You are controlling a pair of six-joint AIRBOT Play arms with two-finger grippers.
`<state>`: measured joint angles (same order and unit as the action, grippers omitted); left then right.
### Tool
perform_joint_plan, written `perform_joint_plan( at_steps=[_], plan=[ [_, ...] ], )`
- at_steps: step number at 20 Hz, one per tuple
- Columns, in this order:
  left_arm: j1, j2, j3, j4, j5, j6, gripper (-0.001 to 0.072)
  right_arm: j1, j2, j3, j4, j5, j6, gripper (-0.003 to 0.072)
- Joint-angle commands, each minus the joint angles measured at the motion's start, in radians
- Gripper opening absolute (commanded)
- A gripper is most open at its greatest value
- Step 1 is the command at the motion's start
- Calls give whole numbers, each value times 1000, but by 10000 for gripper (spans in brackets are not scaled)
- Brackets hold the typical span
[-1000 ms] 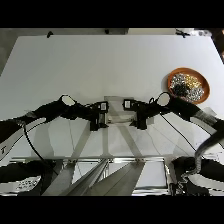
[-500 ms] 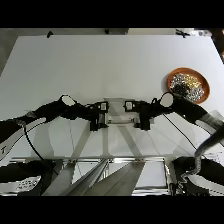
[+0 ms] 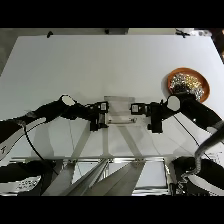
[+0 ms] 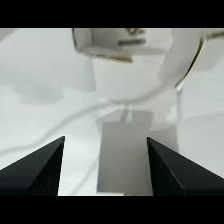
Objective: Fold the box and place the chain.
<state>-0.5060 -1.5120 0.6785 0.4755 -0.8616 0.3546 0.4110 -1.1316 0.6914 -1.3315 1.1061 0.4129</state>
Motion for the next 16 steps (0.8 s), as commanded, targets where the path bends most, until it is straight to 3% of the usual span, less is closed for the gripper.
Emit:
perform_joint_plan(
  at_steps=[1,2,5,6,10,16],
  plan=[
    [0,1,-1,0,-3,0,203,0,90,1,-43,121,61,521],
    [0,1,-1,0,-3,0,203,0,130,1,-27,116,59,455],
    [-1,1,-1,0,-3,0,203,0,233,1,90,5,1,49],
    [-1,1,-1,0,-3,0,203,0,255,1,169,-74,-14,10],
    [-1,1,-1,0,-3,0,203,0,229,1,489,-351,-29,6],
    [0,1,-1,0,-3,0,203,0,-16,1,655,-507,-29,7]
  ],
)
